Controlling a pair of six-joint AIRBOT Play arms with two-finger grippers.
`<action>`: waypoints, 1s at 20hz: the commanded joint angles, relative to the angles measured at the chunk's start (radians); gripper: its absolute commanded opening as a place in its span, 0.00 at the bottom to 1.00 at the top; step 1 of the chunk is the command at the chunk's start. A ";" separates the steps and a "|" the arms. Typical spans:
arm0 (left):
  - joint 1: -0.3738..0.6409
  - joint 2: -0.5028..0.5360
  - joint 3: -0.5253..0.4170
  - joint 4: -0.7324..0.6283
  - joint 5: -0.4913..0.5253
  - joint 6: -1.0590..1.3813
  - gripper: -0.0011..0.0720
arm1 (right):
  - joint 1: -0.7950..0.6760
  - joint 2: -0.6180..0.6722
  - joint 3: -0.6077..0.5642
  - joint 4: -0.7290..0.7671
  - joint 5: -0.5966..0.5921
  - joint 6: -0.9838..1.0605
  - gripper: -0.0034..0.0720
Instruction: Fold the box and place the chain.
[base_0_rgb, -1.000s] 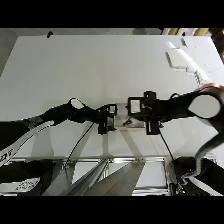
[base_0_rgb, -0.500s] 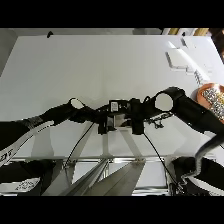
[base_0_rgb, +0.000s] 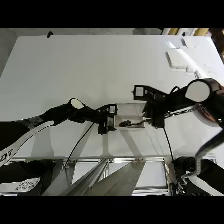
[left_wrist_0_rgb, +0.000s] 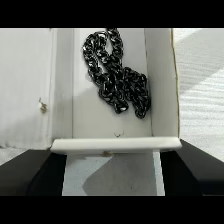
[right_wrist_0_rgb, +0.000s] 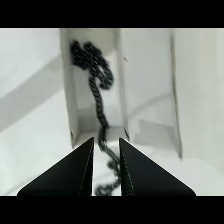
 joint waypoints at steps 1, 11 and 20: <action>0.000 0.000 0.001 0.000 0.000 0.000 0.41 | -0.119 0.017 -0.074 0.000 -0.009 -0.124 0.26; 0.000 0.000 0.001 0.000 0.000 0.000 0.41 | -0.137 -0.085 -0.352 0.147 -0.298 -0.606 0.51; 0.000 0.000 0.001 0.000 0.000 0.000 0.41 | -0.137 -0.078 -0.352 0.103 -0.323 -0.518 0.07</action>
